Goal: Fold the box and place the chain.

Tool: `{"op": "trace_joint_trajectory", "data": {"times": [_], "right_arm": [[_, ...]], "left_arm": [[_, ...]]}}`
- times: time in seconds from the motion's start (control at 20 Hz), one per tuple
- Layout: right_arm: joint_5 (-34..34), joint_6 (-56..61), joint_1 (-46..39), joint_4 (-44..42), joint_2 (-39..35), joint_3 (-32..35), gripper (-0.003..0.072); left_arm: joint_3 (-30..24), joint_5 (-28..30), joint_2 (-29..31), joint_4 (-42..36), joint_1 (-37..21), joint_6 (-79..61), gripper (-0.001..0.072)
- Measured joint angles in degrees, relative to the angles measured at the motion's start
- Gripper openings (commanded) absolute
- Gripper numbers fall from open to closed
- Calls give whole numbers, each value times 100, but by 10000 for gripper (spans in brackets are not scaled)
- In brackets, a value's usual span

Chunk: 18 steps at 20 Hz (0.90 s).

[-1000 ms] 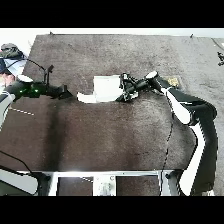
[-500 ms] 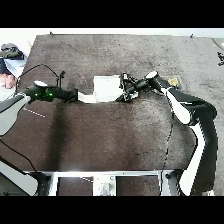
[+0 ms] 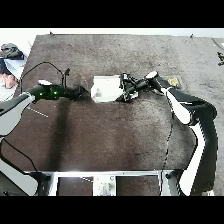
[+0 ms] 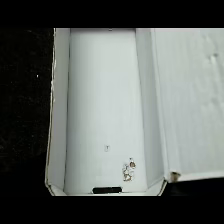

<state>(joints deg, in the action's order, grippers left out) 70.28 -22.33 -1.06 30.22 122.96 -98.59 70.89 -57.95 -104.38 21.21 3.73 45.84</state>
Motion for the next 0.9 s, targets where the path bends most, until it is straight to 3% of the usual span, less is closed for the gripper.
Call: {"op": "trace_joint_trajectory", "data": {"times": [0.35, 0.9], "right_arm": [[0, 0, 0, 0, 0, 0, 379], [0, 0, 0, 2, 0, 0, 379]], "left_arm": [[527, -398, 7, 39, 127, 155, 457], [1220, -431, 31, 1484, 667, 1567, 456]]}}
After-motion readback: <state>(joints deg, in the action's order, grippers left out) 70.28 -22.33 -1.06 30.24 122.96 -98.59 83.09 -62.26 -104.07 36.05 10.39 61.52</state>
